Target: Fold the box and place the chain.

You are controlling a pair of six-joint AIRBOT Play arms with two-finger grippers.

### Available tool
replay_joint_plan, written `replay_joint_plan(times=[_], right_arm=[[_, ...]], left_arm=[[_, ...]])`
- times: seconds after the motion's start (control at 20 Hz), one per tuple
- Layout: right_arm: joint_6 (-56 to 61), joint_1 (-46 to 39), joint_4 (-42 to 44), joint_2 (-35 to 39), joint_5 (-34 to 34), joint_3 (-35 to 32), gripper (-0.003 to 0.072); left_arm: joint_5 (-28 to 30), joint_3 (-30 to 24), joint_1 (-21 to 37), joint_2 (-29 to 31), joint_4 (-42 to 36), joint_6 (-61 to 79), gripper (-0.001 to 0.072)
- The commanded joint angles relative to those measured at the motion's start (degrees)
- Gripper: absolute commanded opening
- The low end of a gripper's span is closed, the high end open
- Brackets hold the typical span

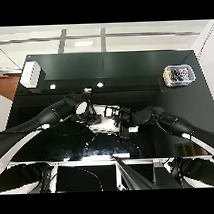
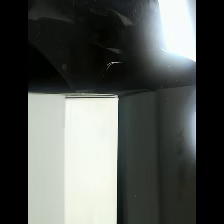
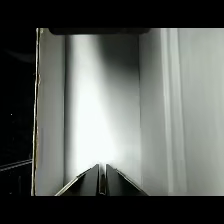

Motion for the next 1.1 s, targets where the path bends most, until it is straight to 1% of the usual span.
replay_joint_plan(times=[0.0, 0.15, 0.25, 0.35, 0.4, 0.45, 0.55, 0.65, 0.7, 0.9, 0.95, 1.05], right_arm=[[8.7, -2.3, -2.4, 2.8, -1.2, 0.2, 0.0028], [30.5, -11.1, -7.8, 9.7, -11.0, 1.4, 0.0027], [44.1, -19.4, -10.2, 14.5, -19.0, 1.6, 0.0027], [54.8, -28.4, -12.4, 16.4, -28.2, 1.3, 0.0027], [59.0, -32.7, -12.4, 16.4, -30.4, 0.3, 0.0027], [63.0, -36.0, -11.5, 16.4, -30.0, -1.7, 0.0028], [64.2, -39.1, -5.7, 15.9, -26.5, -6.7, 0.0027], [64.1, -38.1, 4.3, 12.9, -23.1, -11.2, 0.0028], [64.2, -36.1, 6.6, 10.7, -21.8, -12.2, 0.0028], [62.8, -25.4, 13.8, 2.4, -15.9, -11.9, 0.0028], [62.8, -23.4, 14.9, 1.2, -14.9, -11.3, 0.0028], [61.8, -21.1, 14.9, 0.7, -14.9, -9.2, 0.0029]], left_arm=[[-0.2, 0.0, 0.0, 0.0, 0.0, -0.2, 0.0026], [-0.2, 0.0, 0.0, 0.0, 0.1, -0.5, 0.0024], [-0.2, 0.0, 0.0, 0.0, 0.3, -2.3, 0.0024], [-0.2, 0.0, 0.0, 0.0, 0.3, -3.7, 0.0024], [0.1, 0.0, 0.0, 0.0, 0.2, -3.7, 0.0024], [0.0, 0.0, 0.0, 0.0, 0.2, -3.7, 0.0024], [0.0, 0.0, 0.0, 0.0, 0.2, -3.7, 0.0025], [0.1, 0.0, 0.0, 0.0, 0.2, -3.7, 0.0025], [0.1, 0.0, 0.0, 0.0, 0.2, -3.7, 0.0025], [0.1, 0.0, 0.0, 0.0, 0.2, -3.7, 0.0025], [0.1, 0.0, 0.0, 0.0, 0.2, -3.7, 0.0025], [0.0, 0.0, 0.0, 0.0, 0.3, -3.7, 0.0025]])
